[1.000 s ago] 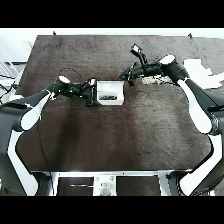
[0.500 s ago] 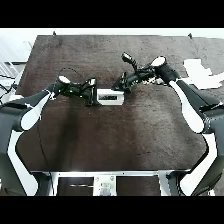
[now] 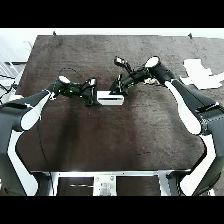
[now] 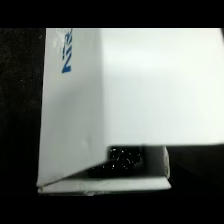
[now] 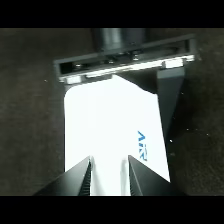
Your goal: Fold the box and place the chain.
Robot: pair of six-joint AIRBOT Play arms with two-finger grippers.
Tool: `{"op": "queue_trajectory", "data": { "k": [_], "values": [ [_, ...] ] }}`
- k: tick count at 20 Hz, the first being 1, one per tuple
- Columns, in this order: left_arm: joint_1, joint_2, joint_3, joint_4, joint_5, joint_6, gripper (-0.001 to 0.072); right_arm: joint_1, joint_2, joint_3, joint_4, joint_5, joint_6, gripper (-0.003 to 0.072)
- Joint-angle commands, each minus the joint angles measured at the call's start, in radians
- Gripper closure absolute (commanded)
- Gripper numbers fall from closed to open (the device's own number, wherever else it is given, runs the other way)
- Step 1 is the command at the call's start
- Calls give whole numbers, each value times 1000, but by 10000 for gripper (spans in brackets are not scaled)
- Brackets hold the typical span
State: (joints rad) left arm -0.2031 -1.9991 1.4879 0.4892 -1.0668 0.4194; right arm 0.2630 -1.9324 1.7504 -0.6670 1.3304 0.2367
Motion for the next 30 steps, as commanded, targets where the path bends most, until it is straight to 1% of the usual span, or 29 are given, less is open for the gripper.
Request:
{"op": "queue_trajectory", "data": {
  "k": [1, 3, 5, 7, 11, 15, 21, 30],
  "values": [
    [0, 0, 0, 0, 0, 0, 86, 17, 0, 5, -86, -40, 6, 348],
    [0, 0, 0, 0, 0, 0, 87, 23, 0, 5, -140, -41, 18, 308],
    [0, 0, 0, 0, 0, 0, 86, 24, 0, 5, -142, -47, 18, 307],
    [0, 0, 0, 0, 0, 0, 86, 24, 0, 5, -142, -64, 18, 252],
    [0, 0, 0, 0, 0, 0, 86, 25, 0, 6, -128, -74, 18, 243],
    [0, 0, 0, 0, 0, 0, 87, 28, 14, 6, -116, -7, 39, 236],
    [0, 0, 0, 0, 0, 0, 86, 22, 46, -5, -116, 5, 63, 238],
    [0, 0, 0, 0, 0, 0, 86, 21, 47, -72, -80, -116, 35, 244]
  ]
}}
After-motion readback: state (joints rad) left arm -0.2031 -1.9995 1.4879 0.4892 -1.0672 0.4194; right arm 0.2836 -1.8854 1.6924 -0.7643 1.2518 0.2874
